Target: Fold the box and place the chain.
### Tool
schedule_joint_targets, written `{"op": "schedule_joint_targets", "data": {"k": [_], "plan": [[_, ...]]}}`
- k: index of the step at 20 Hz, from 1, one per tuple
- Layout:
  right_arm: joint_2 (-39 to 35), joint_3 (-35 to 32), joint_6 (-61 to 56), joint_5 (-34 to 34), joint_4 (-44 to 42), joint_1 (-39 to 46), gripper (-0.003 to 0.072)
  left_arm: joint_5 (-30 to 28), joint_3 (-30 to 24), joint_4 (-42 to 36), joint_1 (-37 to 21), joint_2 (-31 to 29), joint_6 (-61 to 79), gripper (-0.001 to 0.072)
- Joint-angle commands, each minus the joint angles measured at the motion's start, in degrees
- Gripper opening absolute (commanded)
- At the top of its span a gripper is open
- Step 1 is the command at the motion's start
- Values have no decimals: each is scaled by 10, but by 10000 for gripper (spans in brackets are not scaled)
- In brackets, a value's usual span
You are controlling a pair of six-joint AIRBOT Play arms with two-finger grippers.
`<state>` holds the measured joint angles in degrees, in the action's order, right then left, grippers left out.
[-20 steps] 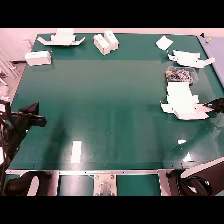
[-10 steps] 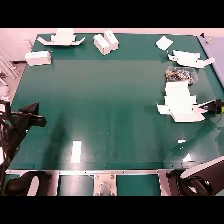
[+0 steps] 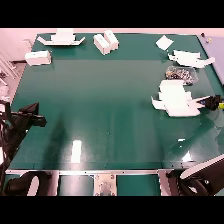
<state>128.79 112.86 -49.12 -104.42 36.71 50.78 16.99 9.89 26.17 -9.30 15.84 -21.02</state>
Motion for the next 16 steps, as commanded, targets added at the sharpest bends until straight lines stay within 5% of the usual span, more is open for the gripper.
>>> {"op": "schedule_joint_targets", "data": {"k": [1, 9, 16], "plan": [[-30, 0, -19, -11, -40, -39, 16, 0, 0, 0, 0, 0, 0, 21], [-176, -86, -49, -10, -48, -157, 15, 0, 0, 0, 0, 0, 0, 21], [-349, -342, -17, 120, -88, -193, 14, 0, 0, 0, 0, 0, 0, 21]]}}
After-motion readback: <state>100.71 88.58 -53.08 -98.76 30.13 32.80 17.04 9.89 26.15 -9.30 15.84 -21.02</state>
